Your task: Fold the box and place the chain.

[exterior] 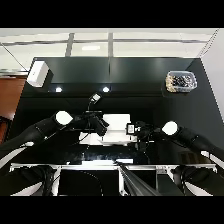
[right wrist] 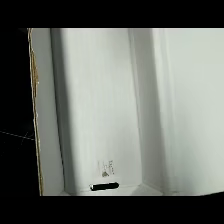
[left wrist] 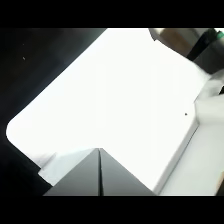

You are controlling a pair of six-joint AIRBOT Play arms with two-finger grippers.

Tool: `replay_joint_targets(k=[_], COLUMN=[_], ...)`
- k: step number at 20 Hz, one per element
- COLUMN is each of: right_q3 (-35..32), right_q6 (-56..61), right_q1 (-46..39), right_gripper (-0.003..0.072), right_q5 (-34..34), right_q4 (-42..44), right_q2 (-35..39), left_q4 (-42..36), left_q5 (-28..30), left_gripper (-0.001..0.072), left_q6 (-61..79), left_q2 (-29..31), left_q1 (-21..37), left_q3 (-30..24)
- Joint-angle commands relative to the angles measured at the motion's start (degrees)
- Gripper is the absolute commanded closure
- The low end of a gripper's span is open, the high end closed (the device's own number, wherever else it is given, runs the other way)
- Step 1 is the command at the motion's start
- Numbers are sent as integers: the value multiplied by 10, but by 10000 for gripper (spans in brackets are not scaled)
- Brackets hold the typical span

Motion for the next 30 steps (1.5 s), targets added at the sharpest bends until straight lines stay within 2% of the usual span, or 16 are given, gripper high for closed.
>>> replay_joint_targets(k=[1, 3, 5, 7, 8, 9, 11, 12, 14, 17, 23, 30], right_q3=[0, 0, 0, 0, 0, 0, 0, 0, 0, 0, 0, 0], right_q6=[0, 0, 0, 0, 0, 0, 0, 0, 0, 0, 0, 0], right_q1=[1, 0, 1, 1, 1, 1, 1, 1, 1, 1, 1, 1], right_gripper=[204, 204, 204, 204, 204, 204, 203, 204, 203, 204, 204, 203], right_q5=[0, 0, 0, 0, 0, 0, 0, 0, 0, 0, 0, 0], right_q4=[0, 0, 0, 0, 0, 0, 0, 0, 0, 0, 0, 0], right_q2=[0, 0, 0, 0, 0, 0, 0, 0, 0, 0, 0, 0], left_q4=[56, 83, 181, 290, 304, 284, 183, 164, 160, 160, 113, 115], left_q5=[-21, -74, -158, -221, -255, -274, -285, -286, -274, -224, -53, -18], left_gripper=[682, 682, 682, 682, 682, 681, 677, 606, -6, 7, 14, 26], left_q6=[-3, -43, -111, -144, -136, -115, -20, 24, 116, 280, 285, 285], left_q2=[-9, 9, 45, 104, 138, 170, 223, 235, 236, 227, 173, 135], left_q1=[2, 23, 58, 96, 120, 146, 194, 202, 193, 151, 45, 5], left_q3=[23, 49, 77, 80, 77, 68, 28, 2, -56, -122, -132, -125])
